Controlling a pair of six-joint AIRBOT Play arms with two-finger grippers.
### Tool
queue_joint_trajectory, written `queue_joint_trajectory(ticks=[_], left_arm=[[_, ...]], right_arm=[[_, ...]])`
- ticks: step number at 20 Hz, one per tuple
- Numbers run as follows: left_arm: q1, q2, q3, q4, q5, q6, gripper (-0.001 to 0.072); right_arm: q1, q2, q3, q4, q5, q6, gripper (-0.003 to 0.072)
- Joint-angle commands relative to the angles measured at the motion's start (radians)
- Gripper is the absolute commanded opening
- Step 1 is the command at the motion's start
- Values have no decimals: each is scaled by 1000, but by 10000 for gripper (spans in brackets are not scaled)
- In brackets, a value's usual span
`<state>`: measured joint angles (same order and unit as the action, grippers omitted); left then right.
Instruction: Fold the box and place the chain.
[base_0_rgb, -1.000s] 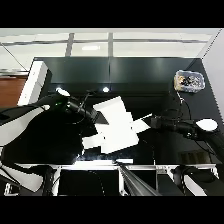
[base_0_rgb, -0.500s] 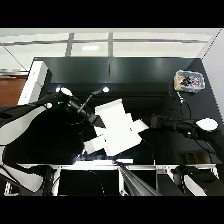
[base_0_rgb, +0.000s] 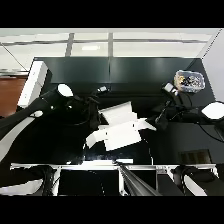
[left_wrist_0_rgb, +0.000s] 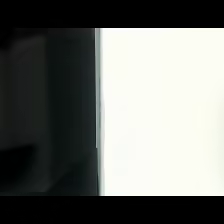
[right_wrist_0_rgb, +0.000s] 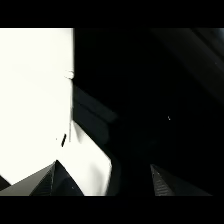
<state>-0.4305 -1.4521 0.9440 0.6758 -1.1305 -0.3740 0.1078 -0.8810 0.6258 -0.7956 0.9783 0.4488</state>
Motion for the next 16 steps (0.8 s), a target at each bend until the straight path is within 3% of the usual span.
queue_joint_trajectory(ticks=[1, 6, 13, 16], left_arm=[[-95, 37, -16, 167, 215, 142, 27], [-116, -4, -16, 233, 246, 142, 29], [-117, -22, -11, 229, 243, 143, 29], [-117, -22, -12, 229, 244, 143, 29]], right_arm=[[100, -37, 19, -44, -6, -184, 700], [198, -121, 17, -151, -108, -232, 701], [203, -154, -28, -179, -21, -275, 700], [238, -154, -75, -180, -44, -278, 701]])
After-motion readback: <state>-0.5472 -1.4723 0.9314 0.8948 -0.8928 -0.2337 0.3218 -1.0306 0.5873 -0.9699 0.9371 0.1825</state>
